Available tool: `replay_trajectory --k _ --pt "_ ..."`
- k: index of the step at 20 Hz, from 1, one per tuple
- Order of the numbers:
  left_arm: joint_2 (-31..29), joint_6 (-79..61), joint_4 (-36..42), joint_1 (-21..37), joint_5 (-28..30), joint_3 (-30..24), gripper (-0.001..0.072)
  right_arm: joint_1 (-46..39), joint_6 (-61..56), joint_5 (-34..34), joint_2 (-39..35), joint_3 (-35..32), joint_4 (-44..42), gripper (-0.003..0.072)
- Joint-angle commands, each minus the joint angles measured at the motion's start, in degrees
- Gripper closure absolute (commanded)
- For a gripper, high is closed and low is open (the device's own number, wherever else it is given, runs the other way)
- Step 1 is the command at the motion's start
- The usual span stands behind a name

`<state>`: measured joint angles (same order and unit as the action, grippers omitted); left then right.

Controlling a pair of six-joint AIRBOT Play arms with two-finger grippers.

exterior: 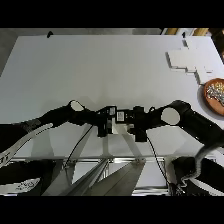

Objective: Fold the box and place the chain.

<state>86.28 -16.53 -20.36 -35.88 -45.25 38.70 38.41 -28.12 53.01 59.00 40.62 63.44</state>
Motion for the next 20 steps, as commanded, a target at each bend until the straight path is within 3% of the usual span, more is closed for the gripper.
replay_trajectory --k 1,5,7,11,13,20 --pt "0.0 0.0 0.0 0.1 0.0 0.0 0.0504 0.0 -0.2 -4.7 -0.1 -0.4 0.4 0.0385" --pt "0.0 0.0 0.0 0.1 0.0 0.0 0.0504 0.0 -0.2 -4.8 -0.1 -0.4 3.1 0.0405" --pt "0.0 0.0 0.0 0.1 0.0 0.0 0.0504 0.0 -0.2 -4.7 -0.1 -0.4 4.3 0.0472" --pt "0.0 0.0 0.0 0.1 0.0 0.0 0.0504 0.0 -0.2 -7.4 -0.1 -0.4 4.9 0.0474" --pt "0.0 0.0 0.0 0.1 0.0 0.0 0.0504 0.0 -0.2 -7.2 -0.1 -0.4 4.9 0.0509" --pt "0.0 0.0 0.0 0.1 0.0 0.0 0.0504 0.0 -0.4 -6.6 -0.1 -1.9 4.6 0.0508"
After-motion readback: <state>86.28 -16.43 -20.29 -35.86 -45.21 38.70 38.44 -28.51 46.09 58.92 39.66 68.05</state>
